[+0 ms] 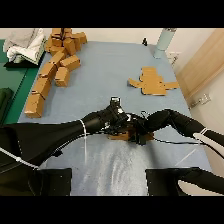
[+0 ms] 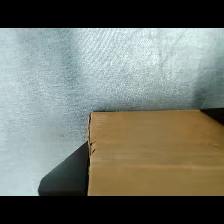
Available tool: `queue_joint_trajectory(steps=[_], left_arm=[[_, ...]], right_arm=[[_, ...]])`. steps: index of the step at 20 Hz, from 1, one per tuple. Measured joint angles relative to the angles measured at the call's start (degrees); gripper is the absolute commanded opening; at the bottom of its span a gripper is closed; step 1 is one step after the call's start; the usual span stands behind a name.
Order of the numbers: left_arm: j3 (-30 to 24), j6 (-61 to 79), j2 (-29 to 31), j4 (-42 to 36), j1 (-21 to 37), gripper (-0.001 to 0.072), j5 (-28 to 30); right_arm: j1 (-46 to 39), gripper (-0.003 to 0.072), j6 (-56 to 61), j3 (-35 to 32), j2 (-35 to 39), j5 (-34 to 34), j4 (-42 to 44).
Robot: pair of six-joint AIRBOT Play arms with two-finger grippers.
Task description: Fold the box.
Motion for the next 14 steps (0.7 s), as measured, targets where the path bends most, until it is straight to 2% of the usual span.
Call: queue_joint_trajectory(steps=[1,8,14], left_arm=[[-0.02,0.11,-0.02,-0.74,-0.02,0.064,0.0],[0.87,0.13,0.07,-1.33,0.81,0.0645,-2.19],[4.74,5.38,0.11,-6.12,5.95,0.0645,-7.67]], right_arm=[[0.0,0.0511,0.0,0.0,0.0,0.02,0.04],[0.0,0.051,0.02,0.0,0.0,0.02,0.09],[0.0,0.0511,0.02,0.0,0.0,0.02,0.09]])
